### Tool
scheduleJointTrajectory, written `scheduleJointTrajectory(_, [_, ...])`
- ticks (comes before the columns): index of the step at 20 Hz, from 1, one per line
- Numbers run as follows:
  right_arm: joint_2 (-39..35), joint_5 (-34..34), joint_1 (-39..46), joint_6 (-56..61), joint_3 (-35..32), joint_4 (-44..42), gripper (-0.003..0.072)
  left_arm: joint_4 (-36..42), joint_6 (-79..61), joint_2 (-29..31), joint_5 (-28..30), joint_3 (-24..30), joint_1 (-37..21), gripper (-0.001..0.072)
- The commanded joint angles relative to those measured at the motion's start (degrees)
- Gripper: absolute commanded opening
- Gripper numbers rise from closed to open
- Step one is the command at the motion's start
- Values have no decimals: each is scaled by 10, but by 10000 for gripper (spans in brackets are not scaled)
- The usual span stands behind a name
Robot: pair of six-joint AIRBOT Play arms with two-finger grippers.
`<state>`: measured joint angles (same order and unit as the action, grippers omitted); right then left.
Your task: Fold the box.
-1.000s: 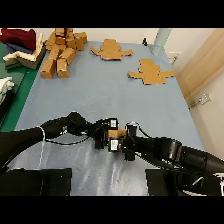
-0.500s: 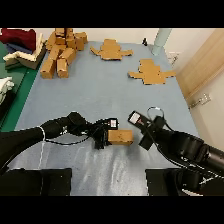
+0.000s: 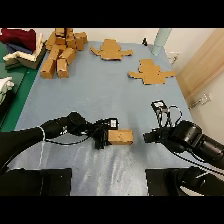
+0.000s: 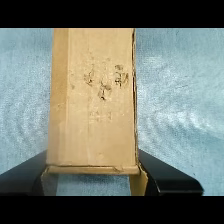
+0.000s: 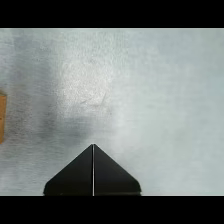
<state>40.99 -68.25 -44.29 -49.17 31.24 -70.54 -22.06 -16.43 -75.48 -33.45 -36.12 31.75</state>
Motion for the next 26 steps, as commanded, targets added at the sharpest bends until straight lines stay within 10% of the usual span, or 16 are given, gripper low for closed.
scheduleJointTrajectory(1, [5, -8, 7, 42, 0, -28, 4, 5, 2, 6, -1, -1, 0, 395])
scheduleJointTrajectory(7, [5, -8, 7, 42, 0, -28, 4, 3, 141, 81, 70, -13, -59, 395])
scheduleJointTrajectory(12, [5, -8, 7, 42, 0, -28, 4, -42, 278, 97, 273, -19, -273, 395])
scheduleJointTrajectory(19, [5, -8, 7, 42, 0, -28, 4, -52, 296, -31, 210, -130, -545, 395])
scheduleJointTrajectory(26, [5, -8, 7, 42, 1, -28, 4, -52, 294, -123, 179, -206, -574, 395])
